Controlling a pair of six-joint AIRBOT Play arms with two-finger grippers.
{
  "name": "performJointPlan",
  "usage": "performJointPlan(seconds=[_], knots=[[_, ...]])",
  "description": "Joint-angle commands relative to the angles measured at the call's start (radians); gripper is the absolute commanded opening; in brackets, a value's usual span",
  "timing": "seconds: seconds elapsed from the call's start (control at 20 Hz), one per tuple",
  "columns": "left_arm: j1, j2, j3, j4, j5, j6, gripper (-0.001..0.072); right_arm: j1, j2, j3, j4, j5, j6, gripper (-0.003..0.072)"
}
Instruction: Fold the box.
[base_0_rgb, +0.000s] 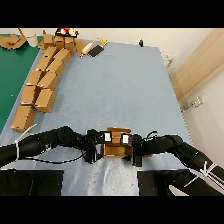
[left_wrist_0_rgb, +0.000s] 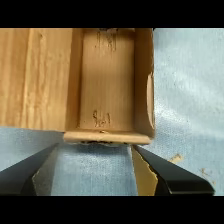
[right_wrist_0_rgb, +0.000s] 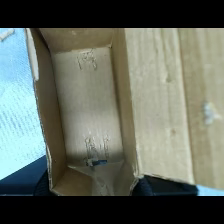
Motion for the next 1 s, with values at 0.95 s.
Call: performJointPlan(seconds=[0.95], knots=[[-0.010, -0.035, 0.016, -0.055, -0.036, 0.050, 0.0701, 0.000, -0.001, 0.000, 0.000, 0.000, 0.000, 0.0416]])
